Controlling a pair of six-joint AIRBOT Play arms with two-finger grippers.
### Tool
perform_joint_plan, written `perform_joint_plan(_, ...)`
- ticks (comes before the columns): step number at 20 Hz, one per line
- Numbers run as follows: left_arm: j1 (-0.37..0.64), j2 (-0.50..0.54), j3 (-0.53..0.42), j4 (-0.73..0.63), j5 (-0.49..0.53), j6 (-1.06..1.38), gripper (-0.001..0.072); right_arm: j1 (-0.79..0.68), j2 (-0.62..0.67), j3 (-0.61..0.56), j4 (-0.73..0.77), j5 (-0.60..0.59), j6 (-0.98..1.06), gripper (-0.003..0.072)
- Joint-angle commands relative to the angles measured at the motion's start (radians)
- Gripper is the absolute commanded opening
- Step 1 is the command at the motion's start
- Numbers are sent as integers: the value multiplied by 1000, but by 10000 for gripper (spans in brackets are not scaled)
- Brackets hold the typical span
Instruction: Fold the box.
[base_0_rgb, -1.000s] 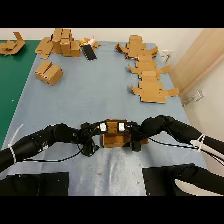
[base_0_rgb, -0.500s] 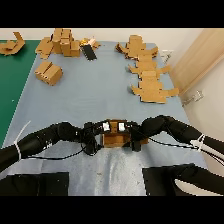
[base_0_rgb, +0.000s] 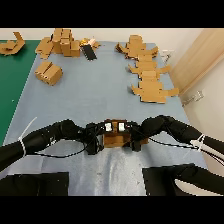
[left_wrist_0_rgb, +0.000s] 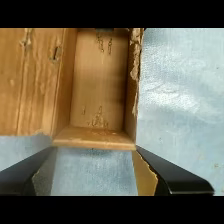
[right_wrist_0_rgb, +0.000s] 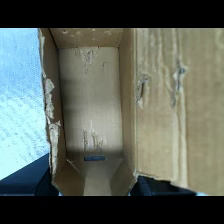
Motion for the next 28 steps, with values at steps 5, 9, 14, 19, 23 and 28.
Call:
perform_joint_plan(5,0,-46,2,-112,-8,123,696,1,0,0,0,0,1,501)
perform_joint_plan(9,0,-58,2,-116,-8,125,696,1,0,0,0,0,0,501)
perform_joint_plan(14,0,-58,2,-119,-8,146,695,1,0,0,0,0,1,501)
perform_joint_plan(19,0,-58,2,-136,-6,169,695,1,0,0,0,0,0,501)
perform_joint_plan(23,0,-58,2,-174,18,175,695,1,0,0,0,0,0,501)
perform_joint_plan(28,0,-62,2,-175,19,175,695,1,0,0,0,0,0,502)
